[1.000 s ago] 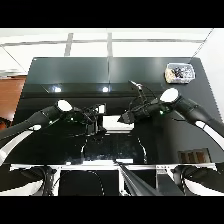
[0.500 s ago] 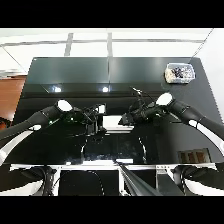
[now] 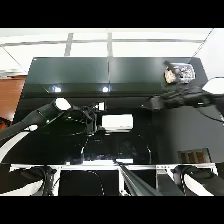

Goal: Fold the box and place the chain.

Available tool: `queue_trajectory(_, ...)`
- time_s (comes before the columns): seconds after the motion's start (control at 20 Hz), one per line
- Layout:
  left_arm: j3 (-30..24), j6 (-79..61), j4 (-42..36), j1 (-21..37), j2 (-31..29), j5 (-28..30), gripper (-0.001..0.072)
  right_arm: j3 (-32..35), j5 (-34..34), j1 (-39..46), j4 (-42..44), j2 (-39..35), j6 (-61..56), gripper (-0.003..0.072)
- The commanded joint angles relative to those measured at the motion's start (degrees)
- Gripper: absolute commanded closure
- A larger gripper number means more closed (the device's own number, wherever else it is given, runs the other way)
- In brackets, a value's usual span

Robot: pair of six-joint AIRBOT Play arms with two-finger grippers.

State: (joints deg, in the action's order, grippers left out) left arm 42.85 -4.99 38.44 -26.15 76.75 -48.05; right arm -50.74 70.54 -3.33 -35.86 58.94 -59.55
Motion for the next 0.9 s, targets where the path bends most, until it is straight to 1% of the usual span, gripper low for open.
queue_trajectory(0.0, 2.1, 12.5, 11.7, 0.0, -4.6, -4.6, -0.0007, -0.4, 8.0, 9.6, -8.3, -7.2, -2.4, 0.0671)
queue_trajectory(0.05, 3.0, 15.5, 11.6, 0.0, -6.1, -4.8, -0.0007, -0.4, 8.8, 11.3, -9.8, -7.9, -2.9, 0.0671)
queue_trajectory(0.1, 4.0, 17.1, 9.7, -0.4, -6.8, -4.7, -0.0007, -0.4, 8.7, 12.5, -10.3, -8.2, -3.3, 0.0671)
queue_trajectory(0.2, 7.6, 19.1, 5.6, -3.0, -6.3, -4.4, -0.0005, -0.4, 7.1, 13.1, -10.3, -8.2, -3.5, 0.0671)
queue_trajectory(0.25, 9.5, 20.0, 5.2, -4.7, -5.5, -3.3, -0.0004, -0.4, 6.1, 13.0, -10.0, -8.2, -3.5, 0.0671)
queue_trajectory(0.35, 13.5, 21.6, 5.2, -8.2, -2.1, -0.5, -0.0002, -0.4, 5.4, 12.9, -9.6, -8.2, -3.5, 0.0671)
queue_trajectory(0.5, 18.4, 25.9, 6.1, -10.6, 5.2, -0.7, -0.0003, -0.4, 5.4, 12.9, -9.7, -8.2, -3.5, 0.0671)
queue_trajectory(0.65, 19.3, 27.6, 6.1, -10.7, 8.9, -3.1, -0.0003, -0.4, 5.4, 12.9, -9.9, -8.2, -3.4, 0.0671)
queue_trajectory(0.85, 19.3, 28.0, 6.7, -10.7, 9.6, -4.5, -0.0003, -0.4, 4.2, 12.9, -10.8, -8.2, -3.4, 0.0671)
